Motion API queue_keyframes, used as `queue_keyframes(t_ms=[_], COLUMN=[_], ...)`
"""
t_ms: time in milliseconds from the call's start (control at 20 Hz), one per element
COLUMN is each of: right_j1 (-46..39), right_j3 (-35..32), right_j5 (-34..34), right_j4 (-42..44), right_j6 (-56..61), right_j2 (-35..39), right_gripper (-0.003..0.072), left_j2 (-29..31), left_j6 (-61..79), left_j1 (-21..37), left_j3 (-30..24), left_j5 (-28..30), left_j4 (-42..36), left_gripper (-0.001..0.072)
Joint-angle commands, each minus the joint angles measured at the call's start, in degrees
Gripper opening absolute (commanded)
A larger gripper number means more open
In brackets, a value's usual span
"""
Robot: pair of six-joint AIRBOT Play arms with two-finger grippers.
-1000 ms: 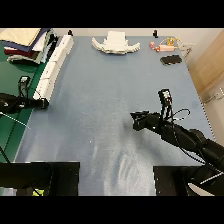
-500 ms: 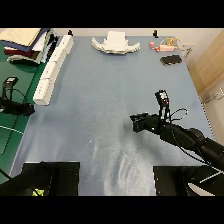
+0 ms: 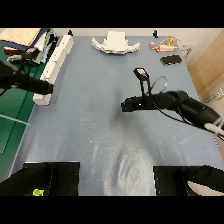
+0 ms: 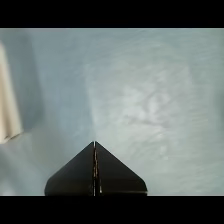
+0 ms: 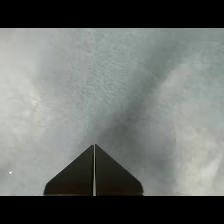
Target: Fold the box.
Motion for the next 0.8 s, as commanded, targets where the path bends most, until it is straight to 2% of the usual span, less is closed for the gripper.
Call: queue_keyframes(t_ms=[0, 150, 250, 400, 750], right_j1=[-0.3, -0.3, -0.3, -0.3, -0.3], right_j3=[14.1, 18.8, 19.1, 19.1, 19.1], right_j5=[-14.1, -18.6, -19.2, -23.3, -23.6], right_j4=[-7.0, -7.8, -7.8, -7.8, -7.8], right_j6=[5.0, 6.7, 6.7, 6.8, 6.8], right_j2=[-10.7, -14.9, -15.5, -15.4, -15.4], right_gripper=[0.0005, 0.0005, 0.0012, 0.0028, 0.0028], left_j2=[-9.5, -16.3, -18.5, -19.4, -19.4], left_j6=[-7.0, -8.3, -8.3, -8.3, -8.3], left_j1=[-10.3, -14.0, -14.9, -14.8, -14.8], left_j3=[8.6, 11.7, 12.4, 12.3, 12.3], left_j5=[-3.5, -4.0, -3.6, -3.5, -3.5], left_j4=[-0.3, -3.2, -4.7, -4.8, -4.8], left_gripper=[0.0013, 0.0013, 0.0014, 0.0014, 0.0015])
